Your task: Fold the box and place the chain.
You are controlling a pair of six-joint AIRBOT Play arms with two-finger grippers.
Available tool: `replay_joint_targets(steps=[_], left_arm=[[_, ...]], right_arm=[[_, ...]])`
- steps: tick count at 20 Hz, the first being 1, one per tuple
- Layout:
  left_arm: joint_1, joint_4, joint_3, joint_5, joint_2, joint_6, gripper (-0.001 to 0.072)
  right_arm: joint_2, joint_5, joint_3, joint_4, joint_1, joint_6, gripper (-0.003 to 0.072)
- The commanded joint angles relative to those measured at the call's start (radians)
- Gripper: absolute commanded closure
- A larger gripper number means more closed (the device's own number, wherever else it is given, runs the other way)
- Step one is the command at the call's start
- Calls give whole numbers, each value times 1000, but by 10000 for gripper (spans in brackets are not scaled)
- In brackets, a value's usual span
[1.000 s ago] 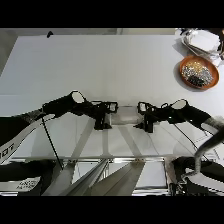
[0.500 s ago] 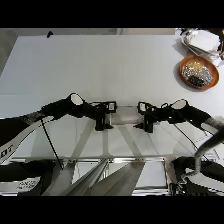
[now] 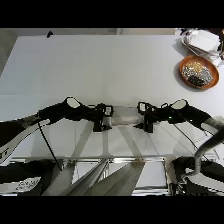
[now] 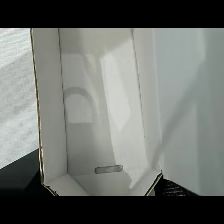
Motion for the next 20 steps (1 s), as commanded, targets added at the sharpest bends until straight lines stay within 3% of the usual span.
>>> replay_joint_targets(steps=[1, 7, 16, 18, 20], left_arm=[[2, -31, -5, -4, 3, 31, 9], [0, -126, -5, -4, 3, 30, 10], [-21, -145, -5, -5, -3, 31, 16], [-21, -144, -5, -5, -3, 31, 216], [-20, -144, -5, -12, -3, 31, 264]], right_arm=[[1, 0, 0, 0, -1, 0, 390], [1, 0, 0, 0, -1, 0, 390], [1, 0, 0, 0, -1, 0, 390], [1, 0, 0, 0, -1, 0, 390], [1, 0, 0, 0, -1, 0, 390]])
